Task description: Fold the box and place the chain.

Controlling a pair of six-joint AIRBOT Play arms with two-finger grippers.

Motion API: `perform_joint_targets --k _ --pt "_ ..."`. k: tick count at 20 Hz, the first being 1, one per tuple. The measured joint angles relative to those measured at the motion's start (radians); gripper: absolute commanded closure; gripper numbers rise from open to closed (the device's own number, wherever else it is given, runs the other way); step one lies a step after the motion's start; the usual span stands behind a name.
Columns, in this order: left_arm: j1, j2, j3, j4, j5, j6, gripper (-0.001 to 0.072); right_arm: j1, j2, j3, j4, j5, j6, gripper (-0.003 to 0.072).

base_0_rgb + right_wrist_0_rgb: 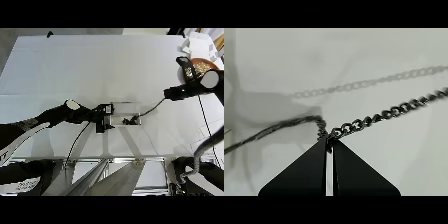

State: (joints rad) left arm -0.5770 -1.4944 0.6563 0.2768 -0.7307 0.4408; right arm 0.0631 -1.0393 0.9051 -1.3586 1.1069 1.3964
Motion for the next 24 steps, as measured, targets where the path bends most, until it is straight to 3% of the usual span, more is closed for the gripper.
perform_joint_targets --k 12,24 --pt "0.000 0.000 0.000 0.000 0.000 0.000 0.0390 0.000 0.341 0.000 0.325 0.150 -0.113 0.0671" --pt "0.000 0.000 0.000 0.000 0.000 0.000 0.0390 0.000 0.405 -0.066 0.684 0.136 -0.242 0.0670"
